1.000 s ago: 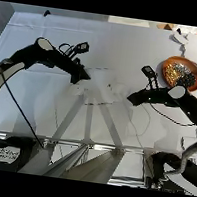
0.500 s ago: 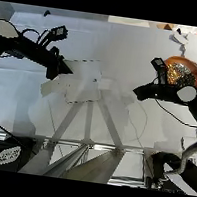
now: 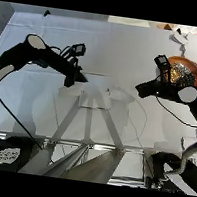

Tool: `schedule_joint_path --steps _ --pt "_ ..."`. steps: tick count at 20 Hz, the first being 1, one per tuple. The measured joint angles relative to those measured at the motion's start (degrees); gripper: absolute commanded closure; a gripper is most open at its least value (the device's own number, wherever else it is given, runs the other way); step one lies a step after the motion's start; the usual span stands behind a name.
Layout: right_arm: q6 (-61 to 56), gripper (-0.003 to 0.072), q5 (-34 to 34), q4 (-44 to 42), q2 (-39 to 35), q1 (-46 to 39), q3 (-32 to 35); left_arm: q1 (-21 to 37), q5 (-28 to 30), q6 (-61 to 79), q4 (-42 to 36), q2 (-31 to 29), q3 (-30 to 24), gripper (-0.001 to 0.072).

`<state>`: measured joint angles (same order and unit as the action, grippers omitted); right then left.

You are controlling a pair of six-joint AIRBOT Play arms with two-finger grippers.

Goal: Fold the box and place the chain.

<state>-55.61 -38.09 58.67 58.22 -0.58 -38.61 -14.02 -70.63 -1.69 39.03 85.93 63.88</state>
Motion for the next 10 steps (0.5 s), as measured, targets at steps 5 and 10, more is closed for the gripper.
schedule_joint_path --steps 5,10 --pt "-0.07 0.033 2.43 0.04 0.0 0.0 0.0 -1.49 2.43 1.16 -0.81 7.1 0.0 0.0706" --pt "-0.07 0.0331 3.32 0.04 0.0 0.0 0.0 -2.03 4.85 3.5 -2.86 9.7 -0.02 0.0706"
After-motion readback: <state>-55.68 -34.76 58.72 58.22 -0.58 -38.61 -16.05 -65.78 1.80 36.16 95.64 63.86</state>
